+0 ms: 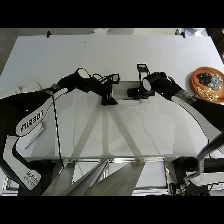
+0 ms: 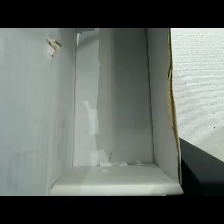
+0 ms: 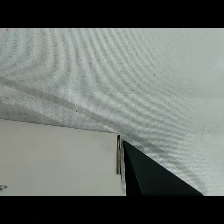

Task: Fold the box and place the chain.

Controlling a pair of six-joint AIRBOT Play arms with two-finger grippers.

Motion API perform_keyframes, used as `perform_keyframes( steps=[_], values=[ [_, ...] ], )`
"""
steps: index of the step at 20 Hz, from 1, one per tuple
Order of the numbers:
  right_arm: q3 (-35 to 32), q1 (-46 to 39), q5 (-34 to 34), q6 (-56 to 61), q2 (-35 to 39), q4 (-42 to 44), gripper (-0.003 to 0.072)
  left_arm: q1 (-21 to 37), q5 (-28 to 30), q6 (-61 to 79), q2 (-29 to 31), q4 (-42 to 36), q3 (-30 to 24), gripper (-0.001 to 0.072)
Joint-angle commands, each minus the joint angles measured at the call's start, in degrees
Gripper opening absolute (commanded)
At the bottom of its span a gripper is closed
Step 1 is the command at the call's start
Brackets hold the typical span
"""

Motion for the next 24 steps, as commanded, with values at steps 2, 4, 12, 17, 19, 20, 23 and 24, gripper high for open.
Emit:
perform_keyframes(
  steps=[2, 4, 12, 17, 19, 20, 23, 24],
  values=[
    [-0.04, 0.00, 0.68, 0.02, 0.04, -0.07, 0.0009, 0.02, 0.13, 0.02, 0.00, -0.07, 0.07, 0.0419],
    [-0.04, 0.00, 0.74, 0.04, 0.02, -0.09, 0.0009, 0.02, 0.13, 0.04, 0.00, -0.07, 0.07, 0.0419],
    [-0.04, -0.31, 2.08, -0.46, 4.17, -0.09, 0.0319, 0.02, 0.13, 0.02, 0.00, -0.07, 0.07, 0.0419],
    [-0.04, -0.31, 8.61, -3.89, 13.33, -4.68, 0.0319, 0.02, 0.13, 0.04, 0.00, -0.07, 0.07, 0.0419],
    [-0.04, -0.31, 10.64, -8.02, 16.87, -7.28, 0.0319, 0.02, 0.13, 0.04, 0.00, -0.07, 0.07, 0.0419],
    [-0.04, -0.31, 11.21, -9.64, 18.62, -9.99, 0.0319, 0.02, 0.15, 0.04, -0.02, -0.07, 0.07, 0.0419],
    [-0.04, -1.11, 11.39, -10.99, 23.12, -21.42, 0.0319, 0.02, 0.13, 0.02, 0.00, -0.07, 0.07, 0.0419],
    [-0.04, -2.84, 11.58, -11.04, 24.22, -24.09, 0.0318, 0.02, 0.13, 0.04, 0.00, -0.07, 0.07, 0.0419]
  ],
)
